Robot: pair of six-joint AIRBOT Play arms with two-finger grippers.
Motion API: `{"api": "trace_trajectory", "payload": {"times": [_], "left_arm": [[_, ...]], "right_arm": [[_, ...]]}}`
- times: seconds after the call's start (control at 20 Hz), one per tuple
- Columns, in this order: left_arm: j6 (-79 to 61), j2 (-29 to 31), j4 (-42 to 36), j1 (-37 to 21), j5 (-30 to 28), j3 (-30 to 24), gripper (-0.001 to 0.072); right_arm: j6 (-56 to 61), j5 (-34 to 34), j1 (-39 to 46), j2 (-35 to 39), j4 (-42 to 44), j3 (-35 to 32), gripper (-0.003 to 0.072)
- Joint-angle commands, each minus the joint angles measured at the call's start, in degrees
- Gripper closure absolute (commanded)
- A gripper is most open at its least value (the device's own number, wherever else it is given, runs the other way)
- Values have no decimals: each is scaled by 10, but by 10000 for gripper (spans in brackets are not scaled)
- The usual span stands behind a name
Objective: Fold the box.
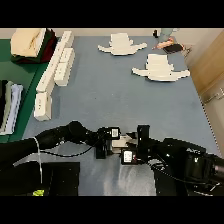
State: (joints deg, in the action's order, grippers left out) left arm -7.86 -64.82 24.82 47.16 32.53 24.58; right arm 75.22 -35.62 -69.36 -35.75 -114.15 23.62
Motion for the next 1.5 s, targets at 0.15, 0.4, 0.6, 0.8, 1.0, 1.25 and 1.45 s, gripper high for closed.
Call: {"api": "trace_trajectory", "payload": {"times": [0.15, 0.4, 0.6, 0.8, 1.0, 1.25, 1.45], "left_arm": [[0, 0, 0, 0, 0, 0, 188], [0, 0, 1, 0, 0, 0, 188], [0, 0, 1, 0, 0, 0, 188], [0, 0, 0, 0, 0, 0, 188], [0, 0, 1, 0, 0, 0, 188], [0, 0, 0, 0, 0, 0, 188], [0, 0, 1, 0, 0, 0, 188]], "right_arm": [[0, 2, 1, -1, 14, -11, 348], [-1, 12, 1, -5, 31, -11, 347], [0, 23, 0, -11, 37, -11, 348], [0, 40, 0, -24, 52, -11, 347], [-1, 46, 0, -25, 76, -11, 347], [-2, 42, 0, -25, 96, -11, 346], [-2, 41, 0, -25, 100, -11, 346]]}}
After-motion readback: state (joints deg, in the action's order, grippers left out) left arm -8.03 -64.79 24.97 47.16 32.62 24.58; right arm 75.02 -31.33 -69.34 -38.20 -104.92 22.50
